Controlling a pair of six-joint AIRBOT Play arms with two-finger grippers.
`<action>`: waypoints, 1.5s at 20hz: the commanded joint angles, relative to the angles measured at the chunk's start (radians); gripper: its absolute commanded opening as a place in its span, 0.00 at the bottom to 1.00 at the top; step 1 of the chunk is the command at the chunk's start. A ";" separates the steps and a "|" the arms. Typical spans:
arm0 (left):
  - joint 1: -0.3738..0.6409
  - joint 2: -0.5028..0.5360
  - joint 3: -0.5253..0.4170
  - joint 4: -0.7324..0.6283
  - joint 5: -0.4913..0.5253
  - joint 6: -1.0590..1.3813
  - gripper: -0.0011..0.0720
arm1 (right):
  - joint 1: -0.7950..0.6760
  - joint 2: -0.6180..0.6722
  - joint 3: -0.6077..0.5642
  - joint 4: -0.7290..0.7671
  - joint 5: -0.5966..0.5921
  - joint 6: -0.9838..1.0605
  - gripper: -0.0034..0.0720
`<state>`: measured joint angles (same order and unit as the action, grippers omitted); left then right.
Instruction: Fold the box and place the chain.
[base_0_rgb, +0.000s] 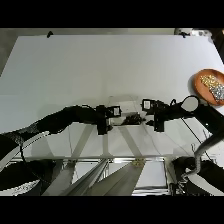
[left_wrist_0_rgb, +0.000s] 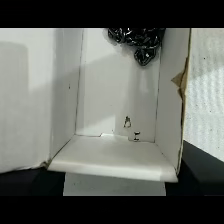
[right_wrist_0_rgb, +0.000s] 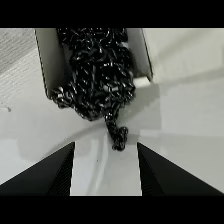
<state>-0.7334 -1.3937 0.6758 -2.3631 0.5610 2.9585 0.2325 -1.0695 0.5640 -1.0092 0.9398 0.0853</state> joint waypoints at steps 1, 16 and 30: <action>0.000 0.001 0.000 0.000 0.000 0.000 0.13 | 0.047 -0.034 0.000 0.018 -0.075 -0.034 0.63; 0.000 0.001 0.000 0.000 0.000 0.000 0.13 | 0.092 -0.088 0.000 0.069 -0.083 -0.031 0.33; 0.000 0.001 0.000 0.000 0.000 0.000 0.13 | 0.091 0.008 0.000 -0.072 -0.033 0.128 0.06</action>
<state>-0.7334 -1.3937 0.6758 -2.3631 0.5610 2.9585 0.3244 -1.1076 0.5640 -1.0378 0.9051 0.1772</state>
